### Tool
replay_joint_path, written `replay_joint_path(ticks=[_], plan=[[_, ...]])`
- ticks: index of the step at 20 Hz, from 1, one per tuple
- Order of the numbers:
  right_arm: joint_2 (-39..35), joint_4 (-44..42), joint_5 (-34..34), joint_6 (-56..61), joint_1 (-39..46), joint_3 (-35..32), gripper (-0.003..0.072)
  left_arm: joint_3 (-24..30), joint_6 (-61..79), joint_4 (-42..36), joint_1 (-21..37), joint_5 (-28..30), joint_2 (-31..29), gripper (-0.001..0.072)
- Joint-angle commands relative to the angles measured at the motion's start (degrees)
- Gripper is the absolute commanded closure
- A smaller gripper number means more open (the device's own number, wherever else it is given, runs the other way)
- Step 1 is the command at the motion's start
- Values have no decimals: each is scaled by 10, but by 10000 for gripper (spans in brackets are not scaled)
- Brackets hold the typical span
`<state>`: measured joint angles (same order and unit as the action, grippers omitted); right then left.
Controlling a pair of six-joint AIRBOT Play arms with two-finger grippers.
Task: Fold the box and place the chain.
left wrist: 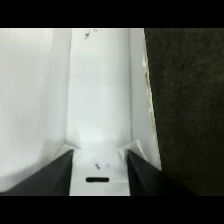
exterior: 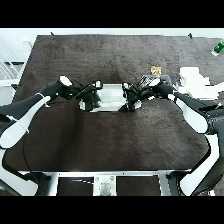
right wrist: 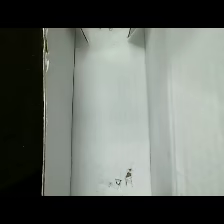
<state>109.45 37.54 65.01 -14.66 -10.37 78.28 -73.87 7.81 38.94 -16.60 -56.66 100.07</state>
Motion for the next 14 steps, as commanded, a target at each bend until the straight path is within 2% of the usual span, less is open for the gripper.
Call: replay_joint_path(ticks=[1,2,12,14], plan=[[0,-1,0,0,0,0,231,0,1,-11,0,-14,1,149],[0,-1,0,0,0,0,231,0,-1,-12,0,-13,1,115],[0,-1,0,0,0,0,232,0,-5,-11,0,-8,0,126],[0,-1,0,0,0,0,231,-2,-39,23,1,-9,-2,498]])
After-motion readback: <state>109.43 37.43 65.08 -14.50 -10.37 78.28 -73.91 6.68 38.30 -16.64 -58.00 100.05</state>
